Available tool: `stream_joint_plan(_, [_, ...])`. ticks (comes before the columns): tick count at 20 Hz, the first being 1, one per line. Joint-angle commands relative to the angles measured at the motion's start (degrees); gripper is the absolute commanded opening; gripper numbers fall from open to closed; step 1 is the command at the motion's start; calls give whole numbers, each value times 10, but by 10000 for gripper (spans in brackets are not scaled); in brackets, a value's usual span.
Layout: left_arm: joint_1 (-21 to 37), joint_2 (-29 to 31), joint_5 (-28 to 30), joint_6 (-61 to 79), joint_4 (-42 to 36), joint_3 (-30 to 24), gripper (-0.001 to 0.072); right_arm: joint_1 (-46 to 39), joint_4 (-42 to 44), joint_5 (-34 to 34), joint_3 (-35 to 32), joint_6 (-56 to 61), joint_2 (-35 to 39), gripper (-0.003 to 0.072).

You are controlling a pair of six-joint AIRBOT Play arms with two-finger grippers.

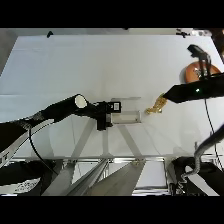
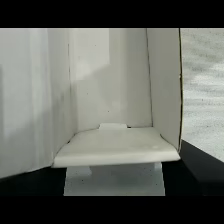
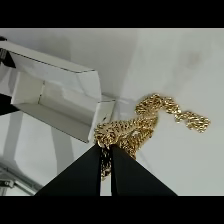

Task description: Fold the box and place the chain.

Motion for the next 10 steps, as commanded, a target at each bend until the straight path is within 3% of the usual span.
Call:
stream_joint_plan(1, [0, 0, 0, 0, 0, 0, 435, 90, 0, -65, -44, 29, 7, 13])
stream_joint_plan(6, [0, 0, 0, 0, 0, 0, 435, 218, -88, -158, -71, 120, 5, 13])
stream_joint_plan(10, [0, 0, 0, 0, 0, 0, 436, 264, -95, -201, -104, 143, 4, 14])
